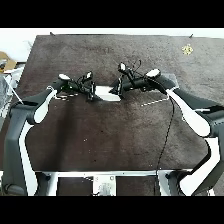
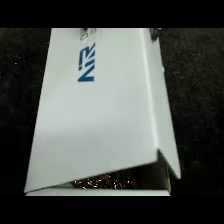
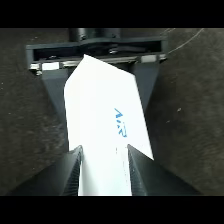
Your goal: Fold the box and place the chain.
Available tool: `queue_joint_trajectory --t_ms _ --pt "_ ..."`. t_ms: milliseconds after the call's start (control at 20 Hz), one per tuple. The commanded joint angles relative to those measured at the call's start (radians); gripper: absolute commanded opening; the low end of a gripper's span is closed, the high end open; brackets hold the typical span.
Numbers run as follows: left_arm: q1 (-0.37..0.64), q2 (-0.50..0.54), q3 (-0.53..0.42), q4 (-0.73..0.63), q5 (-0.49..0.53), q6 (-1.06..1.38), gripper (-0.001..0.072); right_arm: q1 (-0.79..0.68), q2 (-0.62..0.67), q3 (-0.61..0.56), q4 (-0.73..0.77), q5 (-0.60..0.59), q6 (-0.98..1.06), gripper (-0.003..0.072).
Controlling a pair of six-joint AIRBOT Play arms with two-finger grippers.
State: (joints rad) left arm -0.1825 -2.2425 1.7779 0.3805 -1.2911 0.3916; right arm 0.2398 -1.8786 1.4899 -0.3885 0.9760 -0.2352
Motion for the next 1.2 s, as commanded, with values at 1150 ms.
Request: queue_joint_trajectory --t_ms 1150 --pt "0.001 0.001 0.001 0.000 0.000 0.001 0.0474 -0.026 -0.010 0.039 -0.018 0.112 0.149 0.0202"
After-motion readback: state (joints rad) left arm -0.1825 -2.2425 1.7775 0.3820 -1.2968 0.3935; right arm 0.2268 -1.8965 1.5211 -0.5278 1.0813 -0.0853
